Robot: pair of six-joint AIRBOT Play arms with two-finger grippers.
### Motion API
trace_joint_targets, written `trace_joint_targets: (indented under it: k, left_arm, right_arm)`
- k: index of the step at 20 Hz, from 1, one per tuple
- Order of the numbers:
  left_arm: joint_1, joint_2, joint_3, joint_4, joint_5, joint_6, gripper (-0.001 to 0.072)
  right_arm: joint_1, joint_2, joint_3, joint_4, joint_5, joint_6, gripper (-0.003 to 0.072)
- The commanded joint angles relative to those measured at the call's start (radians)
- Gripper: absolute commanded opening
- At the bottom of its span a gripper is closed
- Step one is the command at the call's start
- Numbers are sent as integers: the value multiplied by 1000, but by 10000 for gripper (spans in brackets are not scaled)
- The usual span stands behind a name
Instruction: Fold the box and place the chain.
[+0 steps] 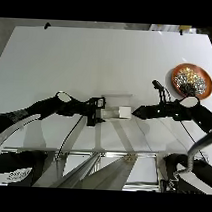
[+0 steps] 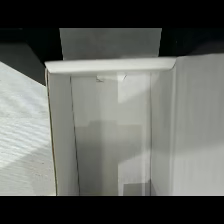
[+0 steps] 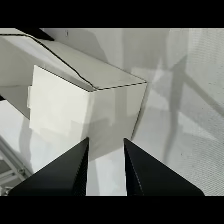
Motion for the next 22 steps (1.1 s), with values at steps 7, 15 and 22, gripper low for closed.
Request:
trace_joint_targets:
  k: [7,15,22]
  left_arm:
    - [0,-1,0,-1,1,0,149]
    - [0,-1,0,-1,1,-1,149]
    - [0,-1,0,-1,1,-1,149]
  right_arm:
    - [3,1,42,-154,-11,126,258]
    - [107,0,65,-153,-55,163,258]
    - [131,0,153,-362,-41,369,258]
